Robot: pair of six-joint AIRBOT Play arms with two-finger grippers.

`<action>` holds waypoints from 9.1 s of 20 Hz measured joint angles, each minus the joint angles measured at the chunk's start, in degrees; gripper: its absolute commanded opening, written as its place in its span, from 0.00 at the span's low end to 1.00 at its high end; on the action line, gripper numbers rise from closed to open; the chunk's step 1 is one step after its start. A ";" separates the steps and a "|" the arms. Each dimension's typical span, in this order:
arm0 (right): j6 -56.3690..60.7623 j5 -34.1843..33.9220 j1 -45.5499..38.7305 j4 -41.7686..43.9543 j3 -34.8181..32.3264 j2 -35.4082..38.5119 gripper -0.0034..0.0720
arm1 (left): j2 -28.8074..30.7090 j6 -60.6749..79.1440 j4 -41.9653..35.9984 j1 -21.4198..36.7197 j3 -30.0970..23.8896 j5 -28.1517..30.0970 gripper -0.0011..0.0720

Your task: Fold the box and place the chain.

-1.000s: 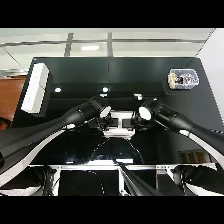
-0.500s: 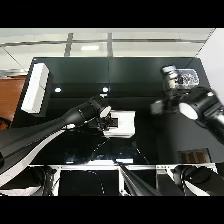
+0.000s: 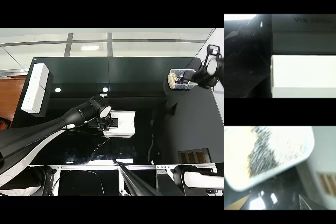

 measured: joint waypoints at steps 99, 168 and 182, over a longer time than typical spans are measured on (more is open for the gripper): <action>-20.00 4.26 18.12 19.02 -32.09 37.27 0.45 | 22.38 9.38 14.75 5.14 -11.56 -6.40 0.93; -90.75 6.36 26.97 52.89 -31.30 19.96 0.99 | 13.51 154.03 -58.51 19.89 -31.45 19.82 0.68; -93.53 8.90 29.27 54.14 -31.36 19.89 0.99 | 13.51 154.07 -58.60 19.89 -31.45 19.43 0.68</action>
